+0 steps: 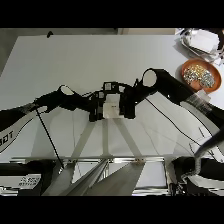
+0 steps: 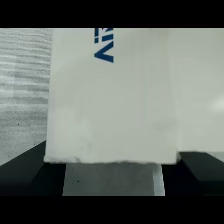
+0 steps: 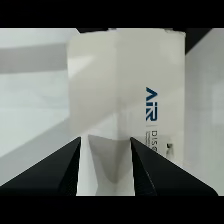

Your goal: Fold the box and place the chain.

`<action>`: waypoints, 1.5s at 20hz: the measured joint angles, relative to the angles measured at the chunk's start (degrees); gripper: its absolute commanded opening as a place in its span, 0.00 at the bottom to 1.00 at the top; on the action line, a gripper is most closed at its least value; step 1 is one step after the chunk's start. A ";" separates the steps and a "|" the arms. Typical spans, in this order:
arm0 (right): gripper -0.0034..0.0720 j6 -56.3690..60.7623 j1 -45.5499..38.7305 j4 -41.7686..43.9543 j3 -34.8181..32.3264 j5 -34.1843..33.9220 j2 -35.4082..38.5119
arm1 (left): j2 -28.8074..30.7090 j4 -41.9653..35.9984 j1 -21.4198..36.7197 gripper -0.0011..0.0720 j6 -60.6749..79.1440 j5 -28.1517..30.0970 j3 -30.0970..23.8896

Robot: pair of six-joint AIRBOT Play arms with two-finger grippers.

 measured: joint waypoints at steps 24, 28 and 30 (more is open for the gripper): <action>0.26 2.60 2.08 -7.85 -2.99 -2.58 6.01 | 0.00 -0.02 0.00 0.26 -0.02 0.00 0.00; 0.49 2.56 2.45 -9.31 -8.24 -7.43 11.30 | 0.00 -0.02 0.00 0.26 -0.02 0.00 0.00; 0.51 2.56 2.49 -9.75 -10.71 -10.47 12.63 | 0.00 -0.02 0.00 0.26 -0.02 0.00 0.00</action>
